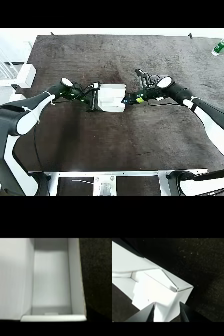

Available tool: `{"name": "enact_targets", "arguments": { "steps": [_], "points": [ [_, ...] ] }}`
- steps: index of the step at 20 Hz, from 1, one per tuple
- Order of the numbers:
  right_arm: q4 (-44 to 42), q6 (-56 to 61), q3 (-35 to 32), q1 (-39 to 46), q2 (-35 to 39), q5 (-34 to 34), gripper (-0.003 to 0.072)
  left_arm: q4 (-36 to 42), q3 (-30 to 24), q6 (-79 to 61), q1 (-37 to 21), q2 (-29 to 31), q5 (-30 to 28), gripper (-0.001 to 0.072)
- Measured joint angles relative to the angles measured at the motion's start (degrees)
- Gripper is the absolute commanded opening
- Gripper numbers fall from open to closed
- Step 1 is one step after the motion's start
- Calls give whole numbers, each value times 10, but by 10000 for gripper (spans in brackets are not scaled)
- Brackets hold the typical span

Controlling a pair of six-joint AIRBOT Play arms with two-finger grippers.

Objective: Fold the box and place the chain.

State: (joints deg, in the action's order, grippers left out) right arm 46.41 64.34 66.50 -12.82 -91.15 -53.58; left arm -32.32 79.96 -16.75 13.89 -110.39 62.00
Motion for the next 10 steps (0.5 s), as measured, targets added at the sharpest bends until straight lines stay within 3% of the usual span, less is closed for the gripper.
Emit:
{"name": "enact_targets", "arguments": {
  "steps": [10],
  "points": [
    [173, 207, 86, -63, -58, -38, 436, 0, 0, 2, 0, 0, 0, 482]
  ]
}}
